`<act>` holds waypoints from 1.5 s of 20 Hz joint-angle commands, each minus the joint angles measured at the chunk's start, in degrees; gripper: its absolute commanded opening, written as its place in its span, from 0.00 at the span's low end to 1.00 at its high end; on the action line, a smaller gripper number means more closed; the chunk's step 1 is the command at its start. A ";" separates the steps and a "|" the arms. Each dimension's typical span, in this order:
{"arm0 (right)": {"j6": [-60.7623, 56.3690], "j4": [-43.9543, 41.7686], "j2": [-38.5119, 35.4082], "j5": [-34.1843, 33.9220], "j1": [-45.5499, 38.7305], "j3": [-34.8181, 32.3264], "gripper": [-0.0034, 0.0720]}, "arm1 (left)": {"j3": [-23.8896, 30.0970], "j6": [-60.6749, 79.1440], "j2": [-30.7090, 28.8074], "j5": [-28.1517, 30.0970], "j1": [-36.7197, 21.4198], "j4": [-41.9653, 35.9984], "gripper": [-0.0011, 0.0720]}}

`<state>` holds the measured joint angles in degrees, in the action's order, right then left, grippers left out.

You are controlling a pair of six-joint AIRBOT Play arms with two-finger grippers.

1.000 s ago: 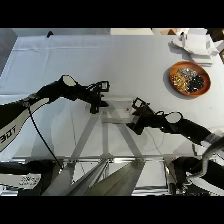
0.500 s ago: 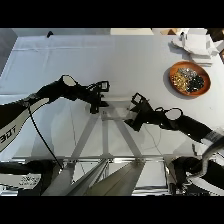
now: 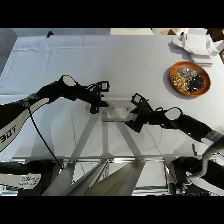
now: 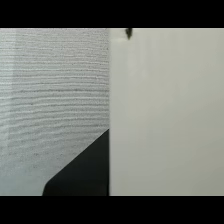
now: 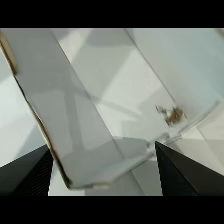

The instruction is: Fold the box and place the chain.

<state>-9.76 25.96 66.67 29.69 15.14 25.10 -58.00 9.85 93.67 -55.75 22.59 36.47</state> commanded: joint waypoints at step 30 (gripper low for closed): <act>30.84 1.49 18.01 21.88 -10.14 16.15 0.97 | 0.00 0.00 0.00 0.02 0.02 0.00 0.03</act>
